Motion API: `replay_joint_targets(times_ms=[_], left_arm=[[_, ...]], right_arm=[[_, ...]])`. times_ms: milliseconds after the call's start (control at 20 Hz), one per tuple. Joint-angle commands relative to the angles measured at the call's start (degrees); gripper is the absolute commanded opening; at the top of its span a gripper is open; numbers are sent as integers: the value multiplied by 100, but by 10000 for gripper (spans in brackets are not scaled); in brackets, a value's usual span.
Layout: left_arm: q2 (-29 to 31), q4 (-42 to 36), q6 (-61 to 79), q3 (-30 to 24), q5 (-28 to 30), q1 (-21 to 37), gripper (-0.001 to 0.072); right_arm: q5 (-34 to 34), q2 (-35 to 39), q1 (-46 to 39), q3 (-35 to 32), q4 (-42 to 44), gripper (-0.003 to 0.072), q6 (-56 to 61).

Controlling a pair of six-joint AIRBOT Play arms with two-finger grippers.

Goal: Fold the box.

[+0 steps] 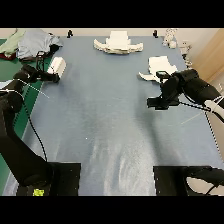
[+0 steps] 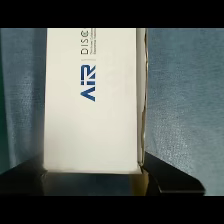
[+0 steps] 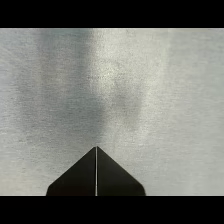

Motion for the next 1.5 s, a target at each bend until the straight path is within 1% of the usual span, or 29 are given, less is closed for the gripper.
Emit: replay_joint_targets(times_ms=[0, 300, 350, 400, 500, 600, 750, 950, 1050, 1100, 1150, 1200, 1250, 1350, 1400, 1450], left_arm=[[-101, 133, -2, 50, 177, -7, 523], [-101, 129, -4, 50, 186, -11, 527], [-101, 138, -2, 50, 190, -11, 639], [-98, 136, -13, 50, 214, -11, 698], [-81, 138, -17, 52, 192, -4, 699], [48, 138, -22, 52, -20, 28, 699], [579, 162, -22, 57, -706, 122, 699], [1768, 195, -24, 70, -1906, 240, 698], [2483, 157, -24, 70, -2774, 236, 697], [2789, 59, -162, 70, -3195, 210, 607], [3101, -98, -557, 70, -3703, 190, 315], [3364, -273, -883, 70, -4168, 162, 8], [3606, -435, -979, 68, -4529, 96, 15], [3985, -431, -1480, 63, -4942, -157, 11], [4175, -385, -1718, -2, -4970, -341, 10], [4415, -334, -1873, -177, -4905, -581, 9]], right_arm=[[2, -2, 2, 2, 0, 5, 2], [2, -2, 2, 2, 0, 6, 2], [2, -2, 2, 2, 0, 5, 2], [2, -2, 2, 2, 0, 6, 2], [2, -2, 2, 2, 0, 6, 2], [4, -2, 2, 2, 0, 6, 2], [2, -2, 2, 2, 0, 6, 2], [4, -2, 2, 2, 0, 6, 2], [2, -2, 2, 2, -2, 5, 2], [2, -2, 2, 2, 0, 6, 2], [4, -2, 2, 2, 0, 6, 2], [2, -2, 2, 2, 0, 6, 2], [2, -2, 2, 2, -2, 6, 2], [4, -2, 2, 2, 0, 6, 2], [2, -2, 2, 2, 0, 6, 2], [2, -2, 2, 2, 0, 6, 2]])
